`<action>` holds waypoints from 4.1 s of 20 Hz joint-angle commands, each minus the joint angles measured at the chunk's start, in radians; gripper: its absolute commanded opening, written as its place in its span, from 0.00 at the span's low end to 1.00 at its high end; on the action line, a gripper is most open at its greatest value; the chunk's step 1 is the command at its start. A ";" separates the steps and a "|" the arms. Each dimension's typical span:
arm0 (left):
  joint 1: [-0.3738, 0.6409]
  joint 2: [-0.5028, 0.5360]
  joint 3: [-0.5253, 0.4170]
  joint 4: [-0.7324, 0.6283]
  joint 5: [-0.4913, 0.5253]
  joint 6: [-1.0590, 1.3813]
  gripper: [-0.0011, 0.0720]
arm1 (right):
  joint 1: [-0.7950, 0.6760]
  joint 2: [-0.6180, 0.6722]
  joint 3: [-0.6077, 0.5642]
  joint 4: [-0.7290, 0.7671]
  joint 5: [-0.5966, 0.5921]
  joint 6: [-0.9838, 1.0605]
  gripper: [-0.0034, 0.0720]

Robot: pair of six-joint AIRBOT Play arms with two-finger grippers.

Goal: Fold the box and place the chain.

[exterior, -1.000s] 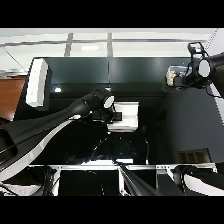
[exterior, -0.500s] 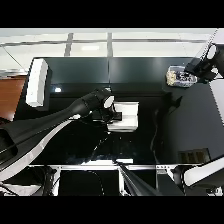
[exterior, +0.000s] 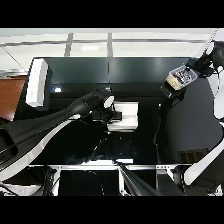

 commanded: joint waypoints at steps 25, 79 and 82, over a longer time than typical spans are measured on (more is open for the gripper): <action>0.000 0.000 0.001 0.000 0.000 0.002 0.05 | 0.034 0.022 0.008 0.071 0.067 -0.257 0.84; 0.000 0.000 0.001 0.000 -0.001 0.002 0.05 | 0.424 1.061 -0.479 0.797 0.351 -0.547 0.06; 0.000 0.000 0.001 0.000 0.000 0.002 0.05 | 0.479 1.061 -0.624 0.798 0.239 -0.548 0.06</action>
